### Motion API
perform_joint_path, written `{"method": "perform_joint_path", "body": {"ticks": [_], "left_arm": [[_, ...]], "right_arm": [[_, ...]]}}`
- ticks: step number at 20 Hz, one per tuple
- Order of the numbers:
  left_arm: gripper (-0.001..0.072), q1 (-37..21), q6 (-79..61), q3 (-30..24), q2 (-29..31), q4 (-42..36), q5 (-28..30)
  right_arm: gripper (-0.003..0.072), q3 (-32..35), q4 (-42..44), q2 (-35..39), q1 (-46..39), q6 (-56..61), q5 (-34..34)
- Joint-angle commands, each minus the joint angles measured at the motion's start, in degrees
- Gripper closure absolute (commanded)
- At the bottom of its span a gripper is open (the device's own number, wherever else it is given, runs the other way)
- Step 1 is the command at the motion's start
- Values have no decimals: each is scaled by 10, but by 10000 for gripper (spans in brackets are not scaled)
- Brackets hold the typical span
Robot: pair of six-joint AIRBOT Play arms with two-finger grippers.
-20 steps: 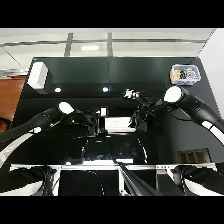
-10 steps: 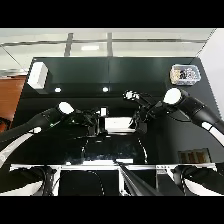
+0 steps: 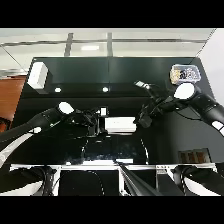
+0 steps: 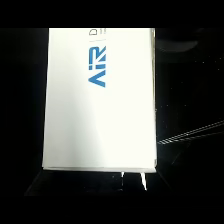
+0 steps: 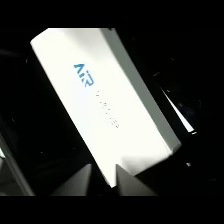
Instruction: Fold the box and place the chain.
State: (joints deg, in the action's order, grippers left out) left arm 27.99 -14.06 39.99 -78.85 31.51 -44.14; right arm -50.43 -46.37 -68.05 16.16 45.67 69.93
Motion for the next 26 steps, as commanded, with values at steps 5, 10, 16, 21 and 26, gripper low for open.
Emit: {"method": "perform_joint_path", "body": {"ticks": [5, 10, 16, 21, 26], "left_arm": [[424, 0, -1, 1, 0, 0, 0], [424, 0, -1, 1, 0, 0, 0], [424, 0, -1, 1, 0, 0, 0], [424, 0, -1, 1, 0, 0, 0], [424, 0, -1, 1, 0, 0, 0]], "right_arm": [[676, 127, 272, 9, -31, 98, -49], [675, 155, 304, -13, 27, 99, -139], [676, 155, 313, -56, 47, 101, -188], [675, 155, 300, -87, 47, 100, -193], [675, 153, 274, -83, 43, 61, -172]]}}
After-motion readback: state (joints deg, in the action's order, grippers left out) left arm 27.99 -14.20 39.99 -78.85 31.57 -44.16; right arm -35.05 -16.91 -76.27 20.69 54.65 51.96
